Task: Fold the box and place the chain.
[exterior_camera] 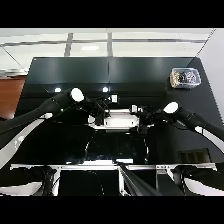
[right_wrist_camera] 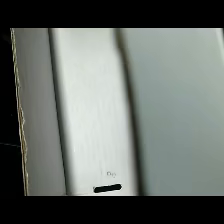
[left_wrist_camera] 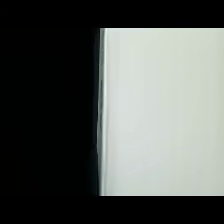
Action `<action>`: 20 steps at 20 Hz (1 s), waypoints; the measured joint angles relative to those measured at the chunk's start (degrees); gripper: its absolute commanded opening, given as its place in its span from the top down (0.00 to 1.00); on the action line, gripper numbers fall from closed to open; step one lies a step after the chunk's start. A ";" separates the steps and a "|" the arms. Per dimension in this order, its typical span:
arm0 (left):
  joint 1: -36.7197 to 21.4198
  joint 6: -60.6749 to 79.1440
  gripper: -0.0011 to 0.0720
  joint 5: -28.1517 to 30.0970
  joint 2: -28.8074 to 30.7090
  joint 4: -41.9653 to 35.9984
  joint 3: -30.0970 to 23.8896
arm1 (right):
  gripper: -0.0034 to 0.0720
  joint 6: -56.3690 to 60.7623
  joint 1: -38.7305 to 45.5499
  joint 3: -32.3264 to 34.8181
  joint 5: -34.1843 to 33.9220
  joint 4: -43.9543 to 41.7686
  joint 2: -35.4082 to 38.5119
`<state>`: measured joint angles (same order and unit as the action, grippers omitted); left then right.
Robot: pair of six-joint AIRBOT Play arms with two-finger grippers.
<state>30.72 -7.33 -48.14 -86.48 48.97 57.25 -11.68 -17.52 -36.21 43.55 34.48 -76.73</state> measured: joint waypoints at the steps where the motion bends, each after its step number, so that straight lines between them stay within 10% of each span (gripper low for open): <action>1: 0.00 0.02 0.95 0.00 0.00 0.02 0.00 | 0.01 0.11 0.00 -0.02 -0.02 0.07 -0.04; 20: 0.00 0.02 0.95 0.11 0.02 0.02 0.00 | 0.15 0.00 0.02 -0.07 0.55 0.85 -0.11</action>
<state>30.72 -7.31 -48.03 -86.46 48.99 57.25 -11.68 -17.50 -36.27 44.10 35.33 -76.84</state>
